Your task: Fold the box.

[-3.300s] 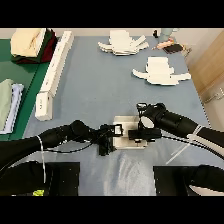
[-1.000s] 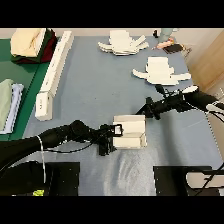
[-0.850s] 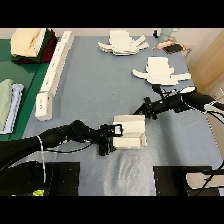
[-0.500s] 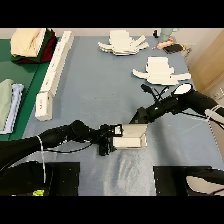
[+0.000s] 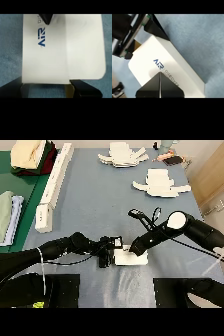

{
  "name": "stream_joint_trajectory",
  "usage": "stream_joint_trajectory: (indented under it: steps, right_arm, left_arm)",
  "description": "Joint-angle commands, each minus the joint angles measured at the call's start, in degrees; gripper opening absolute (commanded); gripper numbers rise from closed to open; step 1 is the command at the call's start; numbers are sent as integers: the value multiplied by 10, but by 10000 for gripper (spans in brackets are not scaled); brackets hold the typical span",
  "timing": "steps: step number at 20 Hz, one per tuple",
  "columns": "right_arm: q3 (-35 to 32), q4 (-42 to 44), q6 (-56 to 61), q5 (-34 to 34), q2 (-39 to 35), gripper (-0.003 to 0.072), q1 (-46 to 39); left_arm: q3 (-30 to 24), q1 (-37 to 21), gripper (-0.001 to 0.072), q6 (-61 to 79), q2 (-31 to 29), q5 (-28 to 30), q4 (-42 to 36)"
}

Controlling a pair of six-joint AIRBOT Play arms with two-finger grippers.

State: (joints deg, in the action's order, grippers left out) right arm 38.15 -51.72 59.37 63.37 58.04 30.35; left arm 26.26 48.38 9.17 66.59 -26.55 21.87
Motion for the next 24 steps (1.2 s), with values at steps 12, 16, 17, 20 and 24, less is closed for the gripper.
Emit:
stream_joint_trajectory:
  steps: [12, 16, 17, 20, 24]
  right_arm:
    - [-58, -129, -142, -166, -166, 2, 144]
    - [-131, -135, -196, -217, -217, 53, 195]
    - [-146, -149, -209, -227, -224, 61, 204]
    - [-168, -223, -239, -254, -223, 325, 216]
    - [-168, -266, -241, -280, -223, 428, 215]
  left_arm:
    - [0, 0, 524, 0, 0, 0, 0]
    - [0, 0, 525, 0, 0, 0, 0]
    - [0, 0, 524, 0, 0, 0, 0]
    - [0, 0, 525, 0, 0, 0, 0]
    - [0, 0, 524, 0, 0, 0, 0]
